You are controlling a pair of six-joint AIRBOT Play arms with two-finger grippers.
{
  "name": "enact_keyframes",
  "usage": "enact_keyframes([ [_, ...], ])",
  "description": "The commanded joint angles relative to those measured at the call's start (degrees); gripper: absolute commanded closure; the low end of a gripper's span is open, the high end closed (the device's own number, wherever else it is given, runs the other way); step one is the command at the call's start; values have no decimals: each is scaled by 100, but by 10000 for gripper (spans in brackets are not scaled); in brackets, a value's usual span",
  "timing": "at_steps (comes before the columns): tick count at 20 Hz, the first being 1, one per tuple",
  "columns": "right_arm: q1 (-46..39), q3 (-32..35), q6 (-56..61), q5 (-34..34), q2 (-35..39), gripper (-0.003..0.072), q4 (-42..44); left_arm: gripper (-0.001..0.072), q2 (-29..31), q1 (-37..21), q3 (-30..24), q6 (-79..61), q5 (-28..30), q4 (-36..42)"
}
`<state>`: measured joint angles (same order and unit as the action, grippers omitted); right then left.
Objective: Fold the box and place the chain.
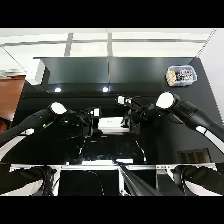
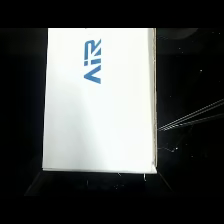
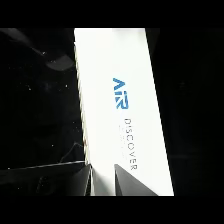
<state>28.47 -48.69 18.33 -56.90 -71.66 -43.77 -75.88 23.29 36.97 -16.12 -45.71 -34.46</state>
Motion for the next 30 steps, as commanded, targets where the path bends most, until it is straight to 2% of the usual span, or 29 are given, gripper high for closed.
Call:
enact_keyframes([
  [1, 70, 195, 138, 63, -4, 513, 9, 310, -2, 4, 2, 2, 0, 0],
  [5, 44, 155, 636, -33, 188, 513, 356, 310, -2, 4, 2, 2, 2, 0],
  [7, -122, 155, 1421, -109, 490, 515, 518, 310, -2, 4, 2, 2, 4, 0],
  [9, -442, 162, 2514, -415, 680, 665, 531, 310, -2, 4, 2, 2, 4, 0],
  [10, -608, 195, 2887, -612, 680, 664, 625, 310, -2, 4, 2, 2, 4, 0],
  [12, -813, 433, 3202, -599, 671, 664, 1176, 310, -2, 4, 2, 2, 4, 0],
  [16, -796, 813, 3279, -229, 323, 664, 3010, 310, -2, 4, 2, 2, 2, 0],
  [18, -649, 811, 3279, -24, 52, 664, 3381, 310, -2, 4, 2, 2, 2, 0],
  [23, -501, 811, 3316, 140, -503, 664, 3209, 310, -2, 4, 2, 2, 2, 0],
  [30, -409, 813, 3936, 518, -632, 664, 2323, 310, -2, 4, 2, 0, 7, 0],
])
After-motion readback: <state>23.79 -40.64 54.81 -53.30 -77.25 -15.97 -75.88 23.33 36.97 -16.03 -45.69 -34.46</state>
